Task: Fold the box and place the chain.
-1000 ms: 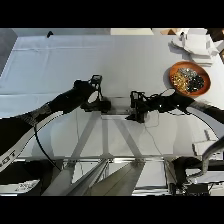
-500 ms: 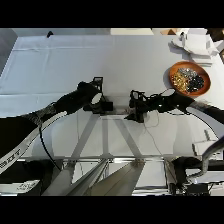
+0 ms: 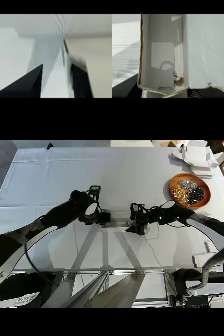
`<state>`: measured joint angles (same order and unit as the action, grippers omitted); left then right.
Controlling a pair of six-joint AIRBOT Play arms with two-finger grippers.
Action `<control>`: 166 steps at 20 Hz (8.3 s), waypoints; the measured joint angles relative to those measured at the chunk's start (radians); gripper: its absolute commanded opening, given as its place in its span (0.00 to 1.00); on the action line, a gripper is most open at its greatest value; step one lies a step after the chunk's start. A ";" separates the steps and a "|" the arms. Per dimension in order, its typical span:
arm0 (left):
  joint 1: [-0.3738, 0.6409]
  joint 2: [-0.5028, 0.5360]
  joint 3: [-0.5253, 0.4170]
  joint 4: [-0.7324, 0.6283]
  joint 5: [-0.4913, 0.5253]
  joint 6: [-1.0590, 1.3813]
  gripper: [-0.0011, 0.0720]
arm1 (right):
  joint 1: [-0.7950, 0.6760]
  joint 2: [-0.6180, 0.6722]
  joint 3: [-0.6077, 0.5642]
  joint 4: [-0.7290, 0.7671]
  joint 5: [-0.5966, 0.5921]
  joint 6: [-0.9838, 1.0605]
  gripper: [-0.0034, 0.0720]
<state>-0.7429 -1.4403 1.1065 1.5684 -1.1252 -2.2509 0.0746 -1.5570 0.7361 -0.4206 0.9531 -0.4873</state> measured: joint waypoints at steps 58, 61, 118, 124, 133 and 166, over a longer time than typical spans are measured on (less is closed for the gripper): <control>0.529 -0.131 -0.294 -1.127 0.034 2.744 0.97 | 0.000 0.000 0.000 0.002 0.001 0.000 0.57; 0.523 -0.134 -0.294 -1.127 0.034 2.747 0.97 | 0.000 0.000 0.000 0.002 0.001 -0.001 0.57; 0.356 -0.159 -0.293 -1.100 0.207 2.680 0.32 | 0.000 0.000 0.000 0.003 -0.001 0.000 0.57; 0.356 -0.159 -0.293 -1.098 0.208 2.680 0.32 | 0.000 0.000 0.000 0.003 0.000 0.000 0.57; 0.356 -0.159 -0.293 -1.097 0.209 2.679 0.32 | 0.000 0.000 0.000 0.003 0.001 0.000 0.57; 0.355 -0.159 -0.293 -1.097 0.209 2.680 0.32 | 0.000 0.463 -0.001 -0.409 0.014 0.498 0.05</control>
<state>-0.3878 -1.5997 0.8139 0.4717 -0.9161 0.4290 0.0746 -1.0939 0.7353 -0.8295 0.9668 0.0105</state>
